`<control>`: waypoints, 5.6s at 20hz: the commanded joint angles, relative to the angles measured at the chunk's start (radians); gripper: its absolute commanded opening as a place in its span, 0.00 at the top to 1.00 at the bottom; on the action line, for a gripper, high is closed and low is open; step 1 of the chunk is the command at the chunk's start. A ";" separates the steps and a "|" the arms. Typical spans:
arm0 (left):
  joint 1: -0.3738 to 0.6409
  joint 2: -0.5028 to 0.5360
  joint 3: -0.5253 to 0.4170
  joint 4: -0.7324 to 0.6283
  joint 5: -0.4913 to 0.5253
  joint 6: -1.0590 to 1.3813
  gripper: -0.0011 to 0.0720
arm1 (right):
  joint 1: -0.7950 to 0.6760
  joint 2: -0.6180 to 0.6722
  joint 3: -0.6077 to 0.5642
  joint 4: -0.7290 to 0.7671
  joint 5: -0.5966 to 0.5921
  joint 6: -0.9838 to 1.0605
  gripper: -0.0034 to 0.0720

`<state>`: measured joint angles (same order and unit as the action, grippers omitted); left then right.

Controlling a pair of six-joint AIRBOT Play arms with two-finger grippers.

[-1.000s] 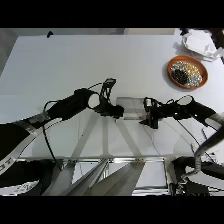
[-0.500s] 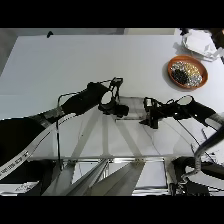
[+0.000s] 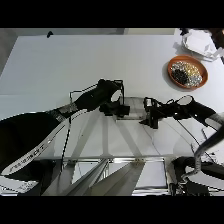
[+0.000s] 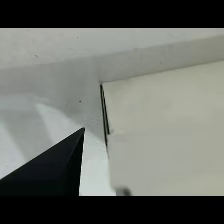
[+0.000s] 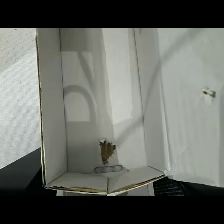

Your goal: Fold the box and place the chain.

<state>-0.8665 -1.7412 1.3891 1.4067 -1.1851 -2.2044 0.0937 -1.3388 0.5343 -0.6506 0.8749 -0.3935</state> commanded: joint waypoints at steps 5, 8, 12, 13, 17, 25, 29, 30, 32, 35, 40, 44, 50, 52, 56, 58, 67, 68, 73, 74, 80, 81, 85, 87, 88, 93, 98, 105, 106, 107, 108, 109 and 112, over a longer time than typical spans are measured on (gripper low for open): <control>-0.018 -0.039 0.008 0.000 0.043 -0.169 0.48 | 0.000 0.000 0.000 0.000 0.000 0.000 0.35; -0.028 -0.039 0.008 -0.003 0.094 -0.207 0.63 | 0.000 0.000 0.000 0.000 0.000 0.000 0.35; -0.044 -0.048 0.007 -0.001 0.088 -0.209 0.81 | 0.000 0.000 0.000 0.000 0.000 0.000 0.35; -0.046 -0.052 0.007 -0.002 0.072 -0.209 0.90 | 0.000 0.000 0.000 0.000 0.000 0.000 0.35; -0.052 -0.058 0.007 0.008 0.030 -0.210 0.98 | 0.000 0.000 0.000 0.000 0.000 0.000 0.35; -0.051 -0.056 0.007 0.009 0.014 -0.222 0.64 | 0.000 0.001 0.000 0.000 0.000 0.000 0.35; -0.051 -0.056 0.007 0.044 0.013 -0.216 0.59 | 0.000 0.000 0.000 0.000 0.000 0.000 0.35; -0.051 -0.056 0.007 0.048 0.014 -0.216 0.68 | 0.000 0.000 0.000 0.000 0.000 0.000 0.35; -0.050 -0.057 0.007 0.049 0.013 -0.216 0.98 | 0.000 0.000 0.000 0.000 0.000 0.000 0.35; -0.050 -0.056 0.007 0.070 0.003 -0.216 0.98 | 0.000 0.000 0.000 0.000 0.000 0.000 0.35; -0.036 -0.044 0.007 0.069 -0.016 -0.158 0.89 | 0.000 0.000 0.000 0.000 0.000 0.000 0.35; -0.007 0.003 0.007 0.068 -0.029 -0.063 0.72 | 0.000 0.000 0.000 0.000 0.000 0.000 0.35; 0.060 0.032 0.007 -0.032 -0.085 0.023 0.30 | 0.000 0.000 0.000 0.000 0.000 0.000 0.35; 0.083 0.046 0.007 -0.114 -0.066 0.134 0.30 | 0.000 0.000 0.000 0.000 0.000 0.000 0.35; 0.175 0.113 0.006 -0.247 -0.045 0.431 0.29 | 0.000 0.000 0.000 0.000 0.000 0.000 0.35; 0.253 0.156 0.006 -0.289 -0.065 0.628 0.29 | 0.000 0.000 0.000 0.000 0.000 0.000 0.35; 0.502 0.253 -0.394 -0.760 0.026 2.322 0.02 | 0.000 0.001 0.000 0.000 0.000 0.000 0.35; 0.499 0.250 -0.445 -0.755 0.117 2.364 0.02 | 0.000 0.000 0.000 0.000 0.000 0.000 0.35; 0.429 0.212 -0.489 -0.739 0.288 2.538 0.01 | 0.000 0.000 0.000 0.000 0.000 0.000 0.35; 0.405 0.207 -0.489 -0.746 0.341 2.538 0.01 | 0.000 0.000 0.000 0.000 0.000 0.000 0.35; 0.305 0.140 -0.489 -0.793 0.444 2.542 0.01 | 0.000 0.000 0.000 0.000 0.000 0.000 0.35; 0.295 0.130 -0.489 -0.830 0.452 2.542 0.01 | 0.000 0.000 0.000 0.000 0.000 0.000 0.35; 0.278 0.121 -0.488 -0.927 0.466 2.583 0.01 | 0.000 0.000 0.000 0.000 0.000 0.000 0.35; 0.279 0.121 -0.488 -0.922 0.430 2.602 0.01 | 0.000 0.000 0.000 0.000 0.000 0.000 0.35; 0.279 0.121 -0.488 -0.920 0.403 2.609 0.01 | 0.000 0.000 0.000 0.000 0.000 0.000 0.35; 0.294 0.133 -0.488 -0.871 0.377 2.612 0.01 | 0.000 0.000 0.000 0.000 0.000 0.000 0.35; 0.372 0.166 -0.488 -0.855 0.303 2.608 0.01 | 0.000 0.000 0.000 0.000 0.000 0.000 0.35; 0.357 0.143 -0.488 -0.933 0.294 2.609 0.01 | 0.000 0.000 0.000 0.000 0.000 0.000 0.35; 0.349 0.139 -0.488 -0.936 0.297 2.609 0.01 | 0.000 0.000 0.000 0.000 0.000 0.000 0.35; 0.341 0.138 -0.488 -0.940 0.299 2.609 0.01 | 0.000 0.001 0.000 0.000 0.000 0.000 0.35; 0.335 0.138 -0.488 -0.951 0.299 2.609 0.01 | 0.000 0.000 0.000 0.000 0.000 0.000 0.35; 0.331 0.137 -0.488 -0.952 0.300 2.609 0.01 | 0.000 0.000 0.000 0.000 0.000 0.000 0.35; 0.318 0.135 -0.488 -0.960 0.315 2.608 0.01 | 0.000 0.000 0.000 0.000 0.001 0.000 0.35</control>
<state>-0.5358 -1.6035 0.9005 0.4641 -0.8837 0.4042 0.0933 -1.3384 0.5343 -0.6510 0.8749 -0.3939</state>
